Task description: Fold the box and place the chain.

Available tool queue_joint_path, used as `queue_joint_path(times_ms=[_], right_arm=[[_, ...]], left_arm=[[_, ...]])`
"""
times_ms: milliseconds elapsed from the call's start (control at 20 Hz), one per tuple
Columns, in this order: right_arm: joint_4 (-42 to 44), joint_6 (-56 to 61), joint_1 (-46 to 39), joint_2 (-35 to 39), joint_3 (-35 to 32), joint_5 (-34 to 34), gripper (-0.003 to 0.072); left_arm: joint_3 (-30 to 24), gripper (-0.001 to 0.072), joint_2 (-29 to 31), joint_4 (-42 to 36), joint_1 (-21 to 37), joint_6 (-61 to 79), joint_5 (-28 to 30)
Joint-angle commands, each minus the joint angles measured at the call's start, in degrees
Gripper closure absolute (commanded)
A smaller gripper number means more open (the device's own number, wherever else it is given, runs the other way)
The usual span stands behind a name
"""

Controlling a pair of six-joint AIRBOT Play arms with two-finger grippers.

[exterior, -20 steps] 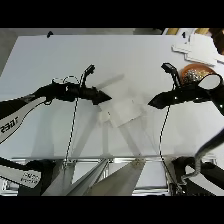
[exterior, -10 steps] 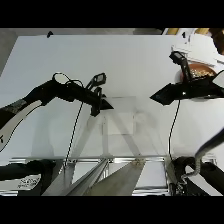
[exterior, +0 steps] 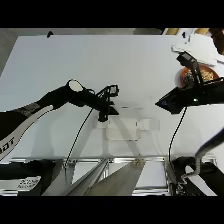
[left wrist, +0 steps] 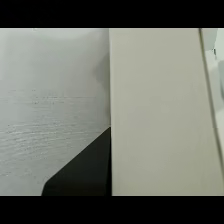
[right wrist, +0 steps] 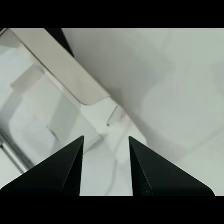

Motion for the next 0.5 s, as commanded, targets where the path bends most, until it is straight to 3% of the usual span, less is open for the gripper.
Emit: queue_joint_path(times_ms=[0,450], right_arm=[[-0.2,0.1,0.0,0.3,0.0,1.1,0.0367],[-0.2,0.1,0.0,0.3,0.0,1.0,0.0368]], left_arm=[[0.0,0.0708,-1.6,0.2,-0.4,0.2,2.5],[0.0,0.0708,-1.6,0.1,-0.4,0.2,6.4]])
